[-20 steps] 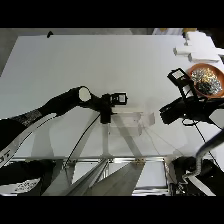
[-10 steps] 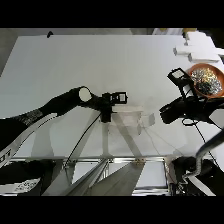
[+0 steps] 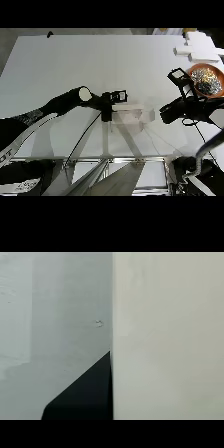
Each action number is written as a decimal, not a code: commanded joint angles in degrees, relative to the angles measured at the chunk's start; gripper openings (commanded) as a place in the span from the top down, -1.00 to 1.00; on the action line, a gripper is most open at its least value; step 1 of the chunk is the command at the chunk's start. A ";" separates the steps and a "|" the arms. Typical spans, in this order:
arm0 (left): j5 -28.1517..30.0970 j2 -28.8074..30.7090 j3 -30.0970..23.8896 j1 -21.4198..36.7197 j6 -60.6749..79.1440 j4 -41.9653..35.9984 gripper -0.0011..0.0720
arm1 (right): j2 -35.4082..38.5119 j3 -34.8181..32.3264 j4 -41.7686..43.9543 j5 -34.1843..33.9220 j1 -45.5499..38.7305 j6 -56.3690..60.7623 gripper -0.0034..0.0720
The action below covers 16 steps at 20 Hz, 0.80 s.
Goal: Fold the box and place the chain.
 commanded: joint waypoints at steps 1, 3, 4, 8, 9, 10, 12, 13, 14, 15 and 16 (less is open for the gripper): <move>0.72 0.02 0.04 -0.02 0.07 -1.01 0.96 | -0.02 0.04 0.02 0.02 -0.02 0.00 0.02; 0.72 -0.09 0.02 -0.02 0.09 -1.01 0.95 | -0.02 0.04 0.02 0.02 -0.02 0.00 0.02; 0.70 -0.33 0.02 -0.02 0.07 -1.01 0.95 | -0.02 0.04 0.02 0.02 -0.02 0.00 0.02; -0.17 -1.57 0.02 -0.02 0.07 -1.03 0.95 | -0.02 0.04 0.02 0.02 -0.02 0.00 0.02; -0.44 -1.60 0.02 -0.02 0.09 -1.03 0.95 | -0.02 0.04 0.02 0.02 -0.02 0.00 0.02; -0.50 -1.60 0.02 -0.02 0.09 -1.03 0.95 | -0.02 0.04 0.02 0.02 -0.02 0.00 0.02; -0.50 -1.60 0.02 -0.02 0.09 -1.03 0.95 | -0.02 0.04 0.02 0.02 -0.02 0.00 0.02; -0.50 -1.60 0.02 -0.02 0.09 -1.03 0.95 | -0.02 0.04 0.02 0.02 -0.02 0.00 0.02; -0.50 -1.60 0.02 -0.02 0.09 -1.03 0.95 | -0.02 0.04 0.02 0.02 -0.02 -0.02 0.02; -0.50 -1.60 0.02 -0.02 0.09 -1.03 0.94 | -0.02 0.04 0.02 0.02 -0.02 0.00 0.02; -0.50 -1.60 0.02 -0.02 0.09 -1.03 0.94 | -0.02 0.04 0.02 0.02 -0.02 -0.02 0.02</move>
